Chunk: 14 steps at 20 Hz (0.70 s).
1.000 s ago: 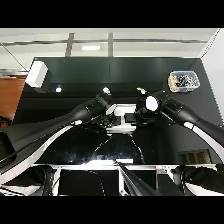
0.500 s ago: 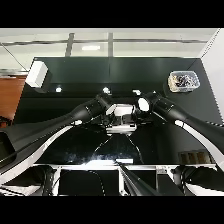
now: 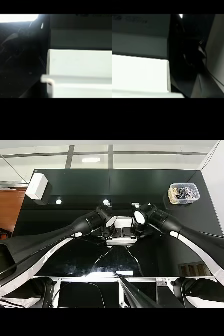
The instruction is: Fold the box and place the chain.
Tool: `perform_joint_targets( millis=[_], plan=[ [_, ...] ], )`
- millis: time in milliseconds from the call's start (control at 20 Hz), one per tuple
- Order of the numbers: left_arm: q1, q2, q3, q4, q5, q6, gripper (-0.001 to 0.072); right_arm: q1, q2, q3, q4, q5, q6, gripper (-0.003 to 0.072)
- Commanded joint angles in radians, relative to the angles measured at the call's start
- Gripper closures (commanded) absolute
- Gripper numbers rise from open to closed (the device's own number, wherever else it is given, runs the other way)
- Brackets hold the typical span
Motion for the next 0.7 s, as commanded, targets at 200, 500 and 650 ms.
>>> perform_joint_targets(
  millis=[200,500,650],
  plan=[
    [0.0,-0.001,0.0,0.002,-0.002,0.001,0.0681,0.001,-0.004,0.002,-0.006,0.008,0.026,0.0676],
    [0.0,-0.001,0.0,0.002,-0.002,0.001,0.0681,0.001,-0.003,0.003,-0.006,0.028,0.026,0.0512],
    [0.0,-0.001,0.0,0.002,-0.002,0.001,0.0681,0.001,-0.003,0.003,0.008,0.029,0.035,0.0412]
  ],
)
